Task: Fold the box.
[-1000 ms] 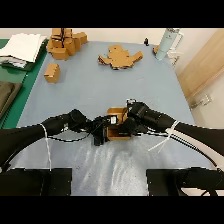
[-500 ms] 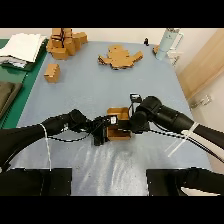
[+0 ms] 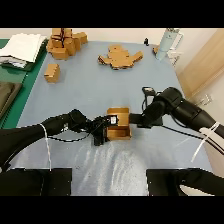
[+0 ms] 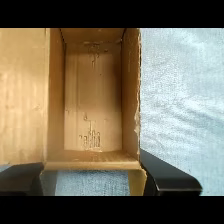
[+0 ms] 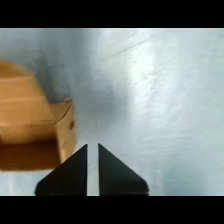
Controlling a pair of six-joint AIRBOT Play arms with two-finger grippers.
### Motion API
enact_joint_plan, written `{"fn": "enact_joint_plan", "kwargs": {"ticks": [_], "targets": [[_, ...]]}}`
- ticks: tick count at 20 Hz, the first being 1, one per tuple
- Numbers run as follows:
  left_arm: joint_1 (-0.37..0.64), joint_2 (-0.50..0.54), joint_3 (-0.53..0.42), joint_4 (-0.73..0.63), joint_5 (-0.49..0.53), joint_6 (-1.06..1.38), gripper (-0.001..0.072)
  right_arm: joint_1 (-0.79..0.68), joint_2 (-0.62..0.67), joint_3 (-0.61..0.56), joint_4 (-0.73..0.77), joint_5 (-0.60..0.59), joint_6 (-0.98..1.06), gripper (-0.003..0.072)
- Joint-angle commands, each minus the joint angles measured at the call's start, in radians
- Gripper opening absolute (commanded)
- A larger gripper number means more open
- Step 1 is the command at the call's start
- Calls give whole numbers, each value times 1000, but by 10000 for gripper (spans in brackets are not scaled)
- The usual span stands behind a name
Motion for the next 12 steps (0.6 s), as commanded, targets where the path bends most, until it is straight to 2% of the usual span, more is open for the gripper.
{"fn": "enact_joint_plan", "kwargs": {"ticks": [1, 2, 4, 5, 7, 10, 12], "targets": [[0, 0, 0, 0, 0, 0, 463, -193, -29, 0, 29, 60, -208, 14], [0, 0, 0, 0, 0, 0, 463, -269, -61, 1, 92, 108, -303, 4], [0, 0, 0, 0, 0, 0, 463, -434, -168, 13, 400, 181, -574, 3], [0, 0, 0, 0, 0, 0, 463, -507, -240, 27, 626, 171, -731, 3], [0, 0, 0, 0, 0, 0, 463, -584, -384, 72, 943, 82, -954, 3], [0, 0, 0, 0, 0, 0, 463, -568, -567, 172, 1118, -97, -1175, 3], [0, 0, 0, 0, 0, 0, 463, -523, -598, 197, 1151, -121, -1312, 3]]}}
